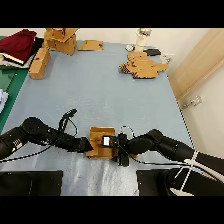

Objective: Fold the box.

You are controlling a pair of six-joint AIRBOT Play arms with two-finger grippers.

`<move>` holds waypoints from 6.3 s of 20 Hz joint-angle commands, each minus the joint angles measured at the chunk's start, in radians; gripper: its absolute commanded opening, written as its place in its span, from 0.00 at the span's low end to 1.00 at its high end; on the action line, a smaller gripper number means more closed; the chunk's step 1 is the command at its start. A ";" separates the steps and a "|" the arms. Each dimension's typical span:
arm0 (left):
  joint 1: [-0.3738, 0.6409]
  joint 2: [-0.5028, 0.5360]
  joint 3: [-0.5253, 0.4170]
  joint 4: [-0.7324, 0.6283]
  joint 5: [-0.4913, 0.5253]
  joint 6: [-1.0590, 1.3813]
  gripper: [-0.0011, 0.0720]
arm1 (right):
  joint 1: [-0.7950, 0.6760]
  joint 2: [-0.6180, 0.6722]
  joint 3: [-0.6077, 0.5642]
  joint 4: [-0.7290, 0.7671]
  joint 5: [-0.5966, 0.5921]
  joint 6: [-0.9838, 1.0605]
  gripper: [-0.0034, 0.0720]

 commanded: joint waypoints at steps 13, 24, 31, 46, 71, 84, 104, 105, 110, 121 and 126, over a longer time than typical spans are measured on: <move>-0.018 -0.029 0.001 -0.032 0.064 -0.010 0.69 | 0.000 0.001 0.000 0.000 0.000 0.000 0.84; -0.220 -0.029 0.076 0.291 0.169 -0.462 0.69 | 0.000 0.001 0.000 0.000 0.000 0.000 0.84; -0.405 -0.076 0.181 0.662 0.167 -0.922 0.69 | 0.000 0.001 0.000 0.000 0.000 0.000 0.84; -0.560 -0.304 0.403 0.930 -0.056 -1.301 0.61 | 0.000 0.001 0.000 0.000 0.000 0.000 0.84; -0.585 -0.370 0.404 0.871 -0.045 -1.364 0.04 | 0.000 0.001 0.000 0.000 0.000 0.000 0.84; -0.524 -0.193 0.406 0.881 -0.150 -1.361 0.86 | 0.000 0.001 0.000 0.000 0.000 0.000 0.84; 0.216 -0.082 0.318 0.255 -0.339 0.197 0.03 | 0.000 0.001 0.000 0.000 0.000 0.000 0.84; 0.284 -0.096 0.301 0.153 -0.382 0.432 0.03 | 0.000 0.001 0.000 0.000 0.000 0.000 0.84; 0.336 -0.150 0.290 0.033 -0.586 0.955 0.03 | 0.000 0.001 0.000 0.000 0.000 0.000 0.84; 0.124 -0.135 0.082 0.060 -0.089 0.987 0.96 | 0.000 -0.002 0.000 -0.003 -0.003 0.000 0.84; 0.126 -0.034 -0.048 0.060 0.018 1.266 1.00 | 0.000 -0.002 0.000 -0.004 -0.003 0.000 0.84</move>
